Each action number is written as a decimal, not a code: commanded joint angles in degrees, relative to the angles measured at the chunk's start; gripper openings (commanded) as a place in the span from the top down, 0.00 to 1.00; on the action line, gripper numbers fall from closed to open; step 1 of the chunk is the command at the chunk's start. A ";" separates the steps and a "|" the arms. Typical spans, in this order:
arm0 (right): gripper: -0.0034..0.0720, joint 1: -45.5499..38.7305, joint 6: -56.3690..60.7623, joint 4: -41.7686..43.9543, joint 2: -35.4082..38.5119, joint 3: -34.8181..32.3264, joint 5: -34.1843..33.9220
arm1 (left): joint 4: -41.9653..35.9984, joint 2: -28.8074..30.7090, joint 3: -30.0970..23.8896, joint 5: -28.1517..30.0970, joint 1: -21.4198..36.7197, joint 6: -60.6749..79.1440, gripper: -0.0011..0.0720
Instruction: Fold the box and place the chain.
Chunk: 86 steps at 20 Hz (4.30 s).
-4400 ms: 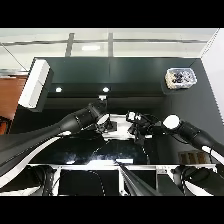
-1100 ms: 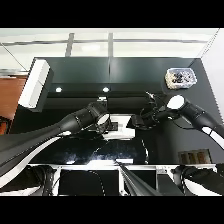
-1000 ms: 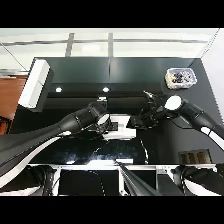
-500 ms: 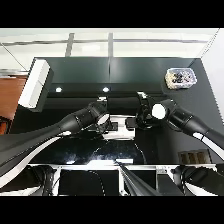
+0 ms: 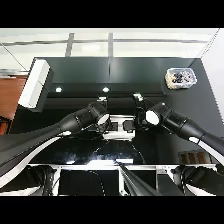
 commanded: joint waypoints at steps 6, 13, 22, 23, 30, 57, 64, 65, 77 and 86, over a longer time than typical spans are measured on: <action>0.33 3.15 8.41 -4.72 -4.66 5.55 6.93 | 0.13 0.02 0.07 0.20 0.04 0.00 0.94; 0.57 3.30 12.94 -4.44 -6.34 6.03 7.93 | 0.22 0.02 0.07 0.22 0.04 0.00 0.94; 0.66 3.28 12.46 -4.42 -9.33 6.03 5.31 | 0.20 0.02 0.07 0.24 0.04 0.00 0.94; 0.87 3.28 12.46 -4.46 -9.38 6.03 5.31 | 0.22 0.02 0.07 0.20 0.04 0.00 0.94; 0.85 3.30 12.44 -4.20 -9.35 6.05 5.70 | 0.20 0.02 0.07 0.22 0.04 0.00 0.94; 0.00 -39.82 -0.37 -33.20 6.82 12.41 -10.40 | 0.24 0.02 0.07 0.09 0.04 0.00 0.94; 0.00 -50.38 -5.22 -11.28 -33.75 56.46 18.86 | 0.24 0.02 0.07 0.02 0.04 0.00 0.94; 0.00 -50.73 -4.83 -10.97 -37.00 60.04 21.07 | 0.24 0.02 0.07 0.02 0.04 0.00 0.94; 0.00 -52.33 2.75 -12.55 -46.58 66.60 15.69 | 0.22 0.02 0.07 -0.02 0.04 0.00 0.94; 0.18 -52.41 4.04 -12.07 -47.78 66.64 14.36 | 0.22 0.02 0.07 -0.24 0.04 0.00 0.94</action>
